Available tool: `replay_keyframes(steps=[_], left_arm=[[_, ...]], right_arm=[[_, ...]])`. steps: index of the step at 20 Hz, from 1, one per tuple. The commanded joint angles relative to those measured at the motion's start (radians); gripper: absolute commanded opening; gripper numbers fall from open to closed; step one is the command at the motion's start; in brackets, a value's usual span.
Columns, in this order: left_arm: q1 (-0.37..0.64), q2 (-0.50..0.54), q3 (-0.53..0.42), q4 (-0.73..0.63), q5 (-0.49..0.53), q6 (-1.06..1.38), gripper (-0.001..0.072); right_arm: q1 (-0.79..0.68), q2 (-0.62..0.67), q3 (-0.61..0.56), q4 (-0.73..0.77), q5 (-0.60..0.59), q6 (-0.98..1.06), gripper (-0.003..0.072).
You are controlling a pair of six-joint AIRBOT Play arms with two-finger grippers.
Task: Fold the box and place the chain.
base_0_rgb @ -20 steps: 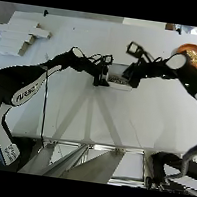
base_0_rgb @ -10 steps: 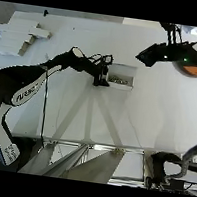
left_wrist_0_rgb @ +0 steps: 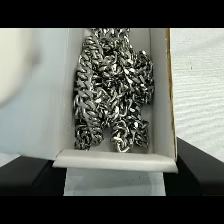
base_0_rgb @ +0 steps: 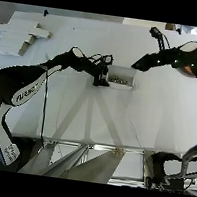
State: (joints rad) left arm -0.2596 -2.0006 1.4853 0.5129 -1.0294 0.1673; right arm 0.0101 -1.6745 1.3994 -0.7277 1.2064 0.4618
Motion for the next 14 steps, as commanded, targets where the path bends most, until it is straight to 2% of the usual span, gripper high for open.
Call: replay_keyframes(steps=[1, 5, 10, 14], left_arm=[[0.0, 0.0, 0.0, 0.0, 0.0, 0.0, 0.035], [0.0, 0.0, 0.0, 0.0, 0.0, 0.0, 0.035], [0.0, 0.0, 0.0, 0.0, 0.0, 0.0, 0.035], [0.0, 0.0, 0.0, 0.0, 0.0, 0.0, 0.035]], right_arm=[[0.019, -0.011, 0.003, -0.021, 0.082, -0.059, 0.0322], [0.072, -0.006, 0.003, -0.047, 0.087, -0.11, 0.0321], [0.138, -0.005, 0.003, -0.26, 0.074, -0.149, 0.0323], [0.179, 0.016, 0.003, -0.27, 0.088, -0.155, 0.0336]])
